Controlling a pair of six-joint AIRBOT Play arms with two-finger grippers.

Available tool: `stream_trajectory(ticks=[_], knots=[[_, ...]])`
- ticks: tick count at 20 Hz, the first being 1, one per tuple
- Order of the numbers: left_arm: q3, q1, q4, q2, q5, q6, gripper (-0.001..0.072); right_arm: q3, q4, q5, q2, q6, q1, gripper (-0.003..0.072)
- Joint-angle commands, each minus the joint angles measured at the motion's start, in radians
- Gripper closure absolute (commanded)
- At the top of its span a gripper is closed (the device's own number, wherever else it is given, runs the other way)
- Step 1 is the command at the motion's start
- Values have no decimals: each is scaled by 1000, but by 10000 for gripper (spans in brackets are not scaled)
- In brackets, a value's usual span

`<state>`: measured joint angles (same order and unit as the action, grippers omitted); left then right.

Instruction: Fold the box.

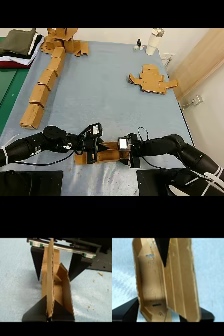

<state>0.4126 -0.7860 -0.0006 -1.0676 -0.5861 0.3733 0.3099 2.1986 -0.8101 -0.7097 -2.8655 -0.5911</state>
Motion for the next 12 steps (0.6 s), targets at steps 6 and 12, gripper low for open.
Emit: stream_trajectory(ticks=[6,12], knots=[[0,0,0,0,0,0,698,8,-20,-18,-8,65,18,-20],[0,0,0,0,0,0,698,2,8,-18,-71,-13,18,-20]])
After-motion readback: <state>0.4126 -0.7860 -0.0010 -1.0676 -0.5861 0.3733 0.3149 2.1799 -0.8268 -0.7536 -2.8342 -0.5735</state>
